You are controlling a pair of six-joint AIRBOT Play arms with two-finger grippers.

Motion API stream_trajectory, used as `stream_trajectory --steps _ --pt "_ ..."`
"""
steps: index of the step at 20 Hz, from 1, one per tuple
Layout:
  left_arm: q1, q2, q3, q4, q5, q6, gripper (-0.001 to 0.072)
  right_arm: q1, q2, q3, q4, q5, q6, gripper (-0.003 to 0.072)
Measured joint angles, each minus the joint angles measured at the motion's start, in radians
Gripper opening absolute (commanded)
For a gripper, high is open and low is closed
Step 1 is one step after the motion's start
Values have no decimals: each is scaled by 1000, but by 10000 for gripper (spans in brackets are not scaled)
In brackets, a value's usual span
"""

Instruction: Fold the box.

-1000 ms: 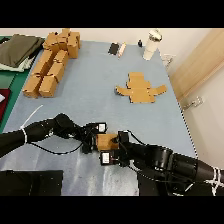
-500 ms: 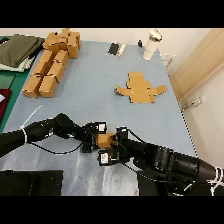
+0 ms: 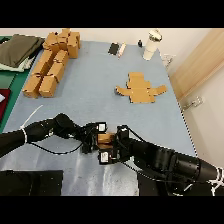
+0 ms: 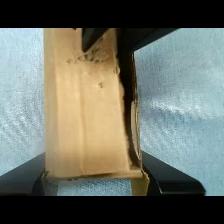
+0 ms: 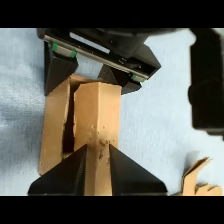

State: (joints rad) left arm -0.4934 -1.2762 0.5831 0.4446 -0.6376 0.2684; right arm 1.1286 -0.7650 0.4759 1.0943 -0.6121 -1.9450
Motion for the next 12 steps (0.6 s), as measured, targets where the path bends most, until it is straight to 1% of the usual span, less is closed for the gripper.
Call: stream_trajectory --steps 1,6,12 --pt "0 0 0 0 1 0 461 1 -9 0 -10 5 14 154" --pt "0 0 0 0 0 0 461 26 -28 0 19 11 50 166" --pt "0 0 0 0 -1 1 461 76 -31 0 90 5 64 166"
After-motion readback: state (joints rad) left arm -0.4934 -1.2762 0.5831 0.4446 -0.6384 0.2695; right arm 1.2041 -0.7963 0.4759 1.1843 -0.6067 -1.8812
